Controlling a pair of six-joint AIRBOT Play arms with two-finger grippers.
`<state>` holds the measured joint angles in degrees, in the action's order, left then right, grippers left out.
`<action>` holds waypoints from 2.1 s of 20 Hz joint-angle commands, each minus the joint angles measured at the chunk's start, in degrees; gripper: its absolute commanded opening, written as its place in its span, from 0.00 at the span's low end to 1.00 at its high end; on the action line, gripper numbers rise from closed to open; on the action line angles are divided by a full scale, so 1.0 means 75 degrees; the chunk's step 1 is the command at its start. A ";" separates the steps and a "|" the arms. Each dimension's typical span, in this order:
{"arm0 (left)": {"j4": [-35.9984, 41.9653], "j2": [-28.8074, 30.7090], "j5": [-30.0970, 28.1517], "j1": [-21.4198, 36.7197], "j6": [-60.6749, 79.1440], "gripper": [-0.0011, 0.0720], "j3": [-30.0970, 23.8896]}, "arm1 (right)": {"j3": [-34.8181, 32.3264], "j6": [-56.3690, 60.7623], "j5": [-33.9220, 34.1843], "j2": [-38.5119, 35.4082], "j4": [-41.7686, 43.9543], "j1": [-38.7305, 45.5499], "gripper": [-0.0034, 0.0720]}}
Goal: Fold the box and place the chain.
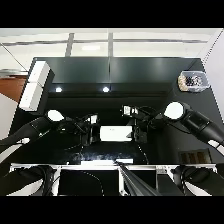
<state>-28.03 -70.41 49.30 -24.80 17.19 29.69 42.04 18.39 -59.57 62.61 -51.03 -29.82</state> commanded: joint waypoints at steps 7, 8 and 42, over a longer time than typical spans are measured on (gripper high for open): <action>-0.0003 -0.0003 0.0000 -0.0003 0.0020 0.66 0.0006 | -0.0003 0.0207 0.0058 -0.0020 0.0017 -0.0245 0.35; -0.0006 -0.0003 0.0000 -0.0003 0.0020 0.66 0.0006 | -0.0003 0.0213 0.0055 -0.0020 0.0015 -0.0245 0.35; -0.0006 -0.0003 0.0000 -0.0003 0.0020 0.66 0.0006 | -0.0015 0.0498 -0.0108 -0.0009 -0.0073 -0.0248 0.42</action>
<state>-28.05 -70.41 49.28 -24.80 17.32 29.69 41.93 21.87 -60.45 62.50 -51.37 -31.64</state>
